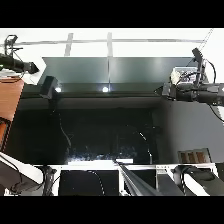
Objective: Fold the box and place the chain.
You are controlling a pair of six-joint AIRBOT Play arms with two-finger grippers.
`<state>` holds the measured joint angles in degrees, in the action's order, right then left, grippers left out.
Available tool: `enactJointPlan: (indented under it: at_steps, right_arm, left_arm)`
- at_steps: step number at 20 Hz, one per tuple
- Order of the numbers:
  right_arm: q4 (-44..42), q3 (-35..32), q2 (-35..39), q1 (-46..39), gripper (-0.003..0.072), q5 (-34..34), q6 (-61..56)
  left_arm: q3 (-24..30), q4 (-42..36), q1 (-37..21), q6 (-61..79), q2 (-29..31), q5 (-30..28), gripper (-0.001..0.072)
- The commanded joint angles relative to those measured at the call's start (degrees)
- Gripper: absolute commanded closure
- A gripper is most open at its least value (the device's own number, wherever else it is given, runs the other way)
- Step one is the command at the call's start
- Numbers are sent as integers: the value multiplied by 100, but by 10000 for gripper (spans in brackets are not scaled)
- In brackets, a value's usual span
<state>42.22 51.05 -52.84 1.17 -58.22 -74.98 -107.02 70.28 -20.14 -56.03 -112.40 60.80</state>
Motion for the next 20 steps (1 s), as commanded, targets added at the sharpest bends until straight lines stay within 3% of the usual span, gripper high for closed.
enactJointPlan:
  at_steps: [1, 2, 7, 8, 9, 10, 11, 13, 15, 18, 20]
  right_arm:
    - [-2, 7, 0, 7, 673, 28, -118]
    - [-7, 7, 0, 7, 673, -15, -138]
    - [63, 63, 2, -11, 673, 79, -129]
    - [214, 144, 2, -11, 673, 72, -129]
    - [407, 243, 4, -11, 673, 37, -129]
    - [647, 345, 7, -9, 673, 9, -127]
    - [868, 407, 7, -11, 673, -13, -125]
    - [1519, 422, 4, -4, 673, 39, -81]
    - [2400, 321, 4, 4, 673, 483, -66]
    - [2988, -310, 4, 4, 674, 2249, -68]
    - [2990, -758, -11, 2, 673, 3147, -68]
  left_arm:
    - [-245, 306, 85, -511, -470, -28, 275]
    - [-284, 385, 107, -793, -450, -140, -3]
    - [-1631, 614, 107, -2520, -9, 752, 8]
    - [-1620, 619, 105, -2859, 243, 879, 172]
    - [-1512, 612, 103, -2970, 564, 1043, 606]
    - [-1283, 608, 107, -2955, 918, 1102, 685]
    - [-968, 553, 114, -2977, 1309, 1078, 686]
    - [63, 560, 240, -2911, 2328, 750, 687]
    - [1681, 531, 507, -2570, 3622, -225, 686]
    - [4610, 601, 1134, -1899, 5515, -1965, 685]
    - [6135, 623, 1497, -1443, 6428, -2885, 685]
